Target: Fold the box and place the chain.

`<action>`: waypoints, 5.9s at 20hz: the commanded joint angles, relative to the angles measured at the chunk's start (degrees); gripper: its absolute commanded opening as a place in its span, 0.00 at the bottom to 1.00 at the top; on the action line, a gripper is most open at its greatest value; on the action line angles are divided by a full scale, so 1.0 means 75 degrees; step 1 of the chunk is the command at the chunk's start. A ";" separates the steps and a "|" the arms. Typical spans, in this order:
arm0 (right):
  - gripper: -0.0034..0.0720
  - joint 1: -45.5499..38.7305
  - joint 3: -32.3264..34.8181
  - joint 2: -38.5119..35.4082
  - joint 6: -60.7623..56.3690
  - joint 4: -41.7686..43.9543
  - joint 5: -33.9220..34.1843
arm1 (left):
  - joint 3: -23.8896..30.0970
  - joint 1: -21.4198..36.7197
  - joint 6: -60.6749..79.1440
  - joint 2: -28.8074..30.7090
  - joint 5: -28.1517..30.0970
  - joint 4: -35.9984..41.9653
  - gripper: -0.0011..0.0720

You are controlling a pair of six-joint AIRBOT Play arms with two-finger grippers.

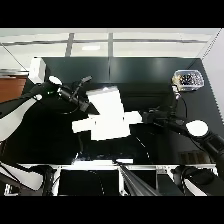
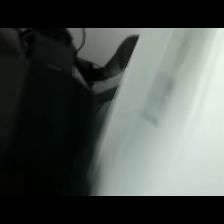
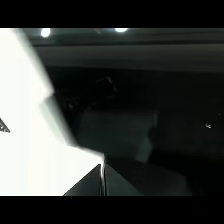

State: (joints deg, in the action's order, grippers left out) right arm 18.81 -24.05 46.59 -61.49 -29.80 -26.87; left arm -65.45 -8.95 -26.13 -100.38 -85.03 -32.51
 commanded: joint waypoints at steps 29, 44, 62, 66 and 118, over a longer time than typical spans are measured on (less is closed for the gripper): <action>1.00 0.1399 -0.0583 0.1676 0.6350 -0.3343 -0.1725 | 0.1658 -0.1647 0.4940 0.1411 0.3742 -0.0586 0.05; 0.99 0.2296 -0.0807 0.1944 0.6720 -0.1696 -0.0303 | 0.1664 -0.1649 0.4826 0.1411 0.3707 -0.0603 0.05; 0.99 0.0839 -0.1148 0.2602 0.9640 0.0373 -0.1580 | 0.1664 -0.1664 0.4462 0.1411 0.3684 -0.0551 0.05; 0.99 0.0746 -0.1148 0.3159 1.0614 0.0801 -0.1600 | 0.1664 -0.1664 0.4395 0.1411 0.3719 -0.0551 0.05; 0.61 0.0953 -0.1166 0.3643 1.0005 -0.0152 -0.1390 | 0.1743 -0.0513 0.0679 0.3701 0.0647 -0.2649 0.05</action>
State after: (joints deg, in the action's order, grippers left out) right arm 25.91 -32.77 73.87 13.50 -30.87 -37.21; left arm -52.84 -12.47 -12.80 -74.63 -70.50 -50.35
